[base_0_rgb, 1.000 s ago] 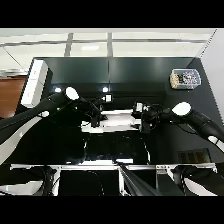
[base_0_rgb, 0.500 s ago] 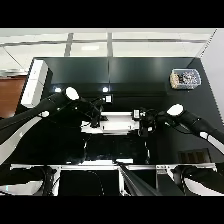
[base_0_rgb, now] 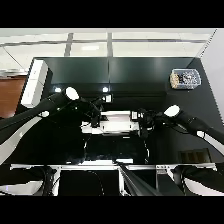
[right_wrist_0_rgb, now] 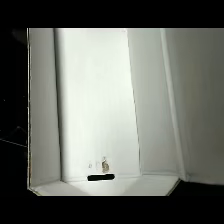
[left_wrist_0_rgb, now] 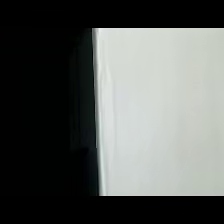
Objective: Fold the box and place the chain.
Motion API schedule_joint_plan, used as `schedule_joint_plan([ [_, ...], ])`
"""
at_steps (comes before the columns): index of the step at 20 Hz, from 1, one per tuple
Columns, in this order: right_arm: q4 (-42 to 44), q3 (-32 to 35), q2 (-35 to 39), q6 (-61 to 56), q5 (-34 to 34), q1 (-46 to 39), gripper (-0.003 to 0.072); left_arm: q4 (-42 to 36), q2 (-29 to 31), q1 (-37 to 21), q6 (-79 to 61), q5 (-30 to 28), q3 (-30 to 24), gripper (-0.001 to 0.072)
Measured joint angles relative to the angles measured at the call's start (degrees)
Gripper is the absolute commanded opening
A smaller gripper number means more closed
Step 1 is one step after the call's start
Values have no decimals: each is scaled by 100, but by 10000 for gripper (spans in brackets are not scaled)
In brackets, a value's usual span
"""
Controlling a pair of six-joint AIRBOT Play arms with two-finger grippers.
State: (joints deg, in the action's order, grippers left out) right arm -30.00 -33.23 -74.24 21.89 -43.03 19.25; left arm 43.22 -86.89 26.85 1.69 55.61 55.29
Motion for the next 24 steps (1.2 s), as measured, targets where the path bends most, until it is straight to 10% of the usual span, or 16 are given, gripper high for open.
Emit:
schedule_joint_plan([
  [24, -297, -15, -35, -297, 223, 153, 580, 4, 2, 0, -4, -9, 0, 25],
])
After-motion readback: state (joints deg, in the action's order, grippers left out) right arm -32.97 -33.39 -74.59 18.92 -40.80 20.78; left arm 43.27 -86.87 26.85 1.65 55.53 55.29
